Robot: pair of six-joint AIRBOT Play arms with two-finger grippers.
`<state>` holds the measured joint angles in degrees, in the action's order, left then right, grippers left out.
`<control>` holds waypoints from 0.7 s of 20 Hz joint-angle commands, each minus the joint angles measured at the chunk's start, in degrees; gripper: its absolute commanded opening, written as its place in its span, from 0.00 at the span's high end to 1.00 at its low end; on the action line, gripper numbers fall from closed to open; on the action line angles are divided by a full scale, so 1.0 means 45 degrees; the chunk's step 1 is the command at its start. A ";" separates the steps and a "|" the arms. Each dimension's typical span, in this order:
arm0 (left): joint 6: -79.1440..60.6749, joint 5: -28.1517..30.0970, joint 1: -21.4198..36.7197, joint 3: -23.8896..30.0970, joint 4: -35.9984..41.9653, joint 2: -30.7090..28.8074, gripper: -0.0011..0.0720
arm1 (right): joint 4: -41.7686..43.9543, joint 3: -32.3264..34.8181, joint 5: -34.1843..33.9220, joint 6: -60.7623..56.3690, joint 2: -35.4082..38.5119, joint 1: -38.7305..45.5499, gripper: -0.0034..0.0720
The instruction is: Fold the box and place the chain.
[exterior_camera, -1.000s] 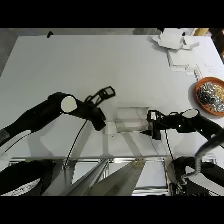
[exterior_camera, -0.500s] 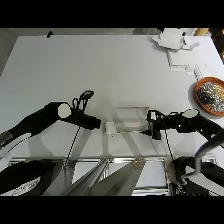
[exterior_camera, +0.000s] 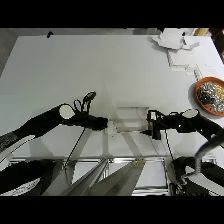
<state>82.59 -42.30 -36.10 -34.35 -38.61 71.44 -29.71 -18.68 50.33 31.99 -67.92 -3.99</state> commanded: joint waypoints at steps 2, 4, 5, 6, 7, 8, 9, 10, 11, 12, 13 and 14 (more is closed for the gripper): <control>-0.0073 0.0092 -0.0015 0.0005 0.0194 -0.0350 0.98 | 0.0000 0.0000 0.0005 0.0000 0.0015 0.0000 0.38; 0.0044 0.0073 0.0005 0.0010 -0.0748 -0.0355 0.98 | 0.0000 0.0000 0.0005 0.0000 0.0010 0.0000 0.38; 0.0573 0.0073 0.0010 0.0015 -0.1515 -0.0325 0.98 | 0.0000 0.0000 0.0005 0.0000 0.0010 0.0000 0.38; 0.1545 0.0078 0.0010 0.0015 -0.2336 -0.0243 0.98 | 0.0000 0.0000 0.0005 0.0000 0.0010 0.0000 0.38; 0.2259 0.0087 0.0010 0.0015 -0.2856 -0.0073 0.98 | 0.0000 0.0000 0.0005 0.0000 0.0010 0.0000 0.38; 0.2317 0.0112 0.0005 0.0015 -0.2798 0.0146 0.98 | 0.0000 0.0000 0.0005 0.0000 0.0010 0.0000 0.38; 0.2297 0.0121 -0.0015 0.0015 -0.2584 0.0384 0.98 | 0.0000 0.0000 0.0005 0.0000 0.0010 0.0000 0.38; 0.2200 0.0121 -0.0019 0.0015 -0.2273 0.0646 0.98 | 0.0000 0.0000 0.0005 0.0000 0.0010 0.0000 0.38; 0.1982 0.0117 -0.0019 0.0015 -0.2074 0.0865 0.98 | 0.0000 0.0000 0.0005 0.0000 0.0010 0.0000 0.38; 0.1749 0.0117 -0.0049 0.0015 -0.1875 0.1005 0.98 | 0.0000 0.0000 0.0005 0.0000 0.0010 0.0000 0.38; 0.1549 0.0136 -0.0112 0.0015 -0.1651 0.1015 0.98 | 0.0000 0.0000 0.0005 0.0005 0.0010 0.0000 0.38; 0.1146 0.0131 -0.0160 0.0010 -0.1161 0.0981 0.98 | 0.0000 0.0000 0.0005 0.0000 0.0010 0.0000 0.38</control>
